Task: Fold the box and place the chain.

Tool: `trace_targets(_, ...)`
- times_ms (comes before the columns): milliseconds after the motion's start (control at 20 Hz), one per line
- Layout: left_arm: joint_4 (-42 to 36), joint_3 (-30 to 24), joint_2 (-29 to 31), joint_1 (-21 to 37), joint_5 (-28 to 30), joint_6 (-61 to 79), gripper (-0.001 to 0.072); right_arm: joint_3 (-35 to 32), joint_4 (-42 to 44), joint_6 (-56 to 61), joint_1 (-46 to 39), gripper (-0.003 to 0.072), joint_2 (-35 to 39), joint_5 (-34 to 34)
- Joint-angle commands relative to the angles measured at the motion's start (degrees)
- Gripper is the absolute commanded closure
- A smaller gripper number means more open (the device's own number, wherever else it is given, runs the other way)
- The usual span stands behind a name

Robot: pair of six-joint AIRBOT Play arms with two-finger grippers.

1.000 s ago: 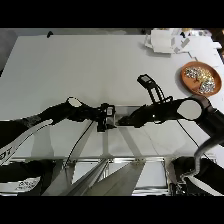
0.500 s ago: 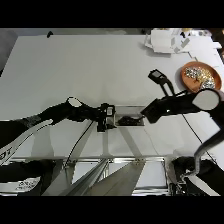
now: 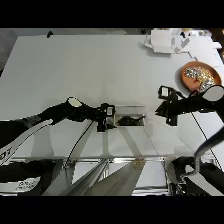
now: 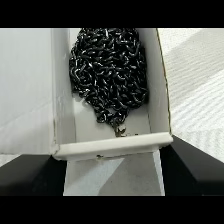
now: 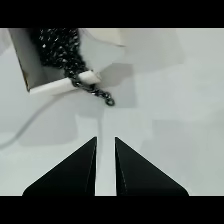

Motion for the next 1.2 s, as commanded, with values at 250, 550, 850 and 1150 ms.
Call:
trace_targets(250,0.02,0.02,0.04,0.02,0.00,0.02,0.0601,-4.61,9.73,-26.34,5.49,0.0499,-11.15,-9.01)
trace_targets(550,0.02,0.02,0.04,0.02,0.00,0.02,0.0601,-4.61,11.08,-27.32,6.27,0.0510,-12.83,-10.01)
trace_targets(850,0.02,0.02,0.04,0.02,0.00,0.02,0.0601,-4.61,11.08,-26.23,6.27,0.0621,-12.85,-9.79)
trace_targets(1150,0.02,0.02,0.04,0.02,0.00,0.02,0.0601,-4.61,4.11,-12.68,6.14,0.0667,-12.59,-11.04)
